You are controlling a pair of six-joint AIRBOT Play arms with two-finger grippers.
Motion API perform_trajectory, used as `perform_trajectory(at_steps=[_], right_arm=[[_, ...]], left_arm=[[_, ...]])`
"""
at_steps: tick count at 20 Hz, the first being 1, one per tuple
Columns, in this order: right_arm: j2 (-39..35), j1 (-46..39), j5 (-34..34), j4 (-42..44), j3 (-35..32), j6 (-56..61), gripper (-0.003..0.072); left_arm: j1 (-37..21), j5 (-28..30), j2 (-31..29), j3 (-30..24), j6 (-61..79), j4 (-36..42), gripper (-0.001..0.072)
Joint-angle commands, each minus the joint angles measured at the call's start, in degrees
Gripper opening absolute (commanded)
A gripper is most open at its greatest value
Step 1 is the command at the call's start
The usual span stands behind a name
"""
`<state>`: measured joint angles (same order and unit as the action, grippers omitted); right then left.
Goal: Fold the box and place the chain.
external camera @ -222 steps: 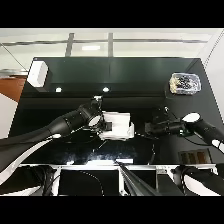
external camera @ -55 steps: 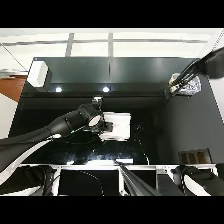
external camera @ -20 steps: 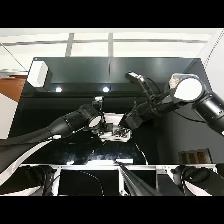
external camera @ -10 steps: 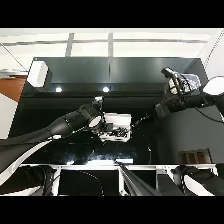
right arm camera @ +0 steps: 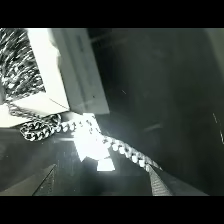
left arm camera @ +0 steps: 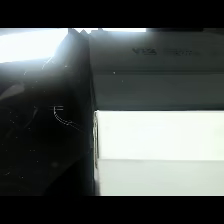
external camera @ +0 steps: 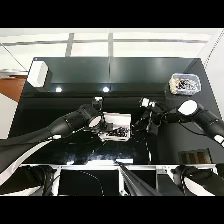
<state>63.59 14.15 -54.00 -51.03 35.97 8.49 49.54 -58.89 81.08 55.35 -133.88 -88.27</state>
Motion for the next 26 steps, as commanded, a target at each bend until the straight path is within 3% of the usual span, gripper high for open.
perform_trajectory(at_steps=[1, 2, 8, 9, 20, 22, 26], right_arm=[[1.5, 3.7, 6.6, 0.0, -1.0, -10.4, 0.0700], [2.2, 4.0, 7.1, 0.1, -1.0, -10.6, 0.0565], [5.2, 4.2, 8.1, 0.2, -1.0, -13.9, 0.0511], [5.4, 4.2, 8.2, 0.2, -1.0, -14.6, 0.0399], [6.7, 4.2, 9.2, 0.0, -1.0, -16.7, 0.0397], [6.8, 4.2, 9.1, 0.0, -1.0, -16.7, 0.0304], [6.9, 4.2, 9.1, -0.1, -1.0, -16.7, 0.0304]], left_arm=[[-0.1, -0.1, 0.0, 0.0, -0.1, -0.2, 0.0028], [-0.1, -0.1, 0.0, 0.0, -0.1, -0.2, 0.0029], [-0.1, -0.1, 0.0, 0.0, -0.1, -0.2, 0.0029], [0.0, -0.1, 0.0, 0.0, -0.1, -0.2, 0.0028], [-0.1, -0.1, 0.0, 0.0, -0.1, 0.0, 0.0028], [-0.1, 0.0, 0.0, 0.0, -0.1, 0.0, 0.0028], [-0.1, -0.1, 0.0, 0.0, -0.1, 0.0, 0.0029]])
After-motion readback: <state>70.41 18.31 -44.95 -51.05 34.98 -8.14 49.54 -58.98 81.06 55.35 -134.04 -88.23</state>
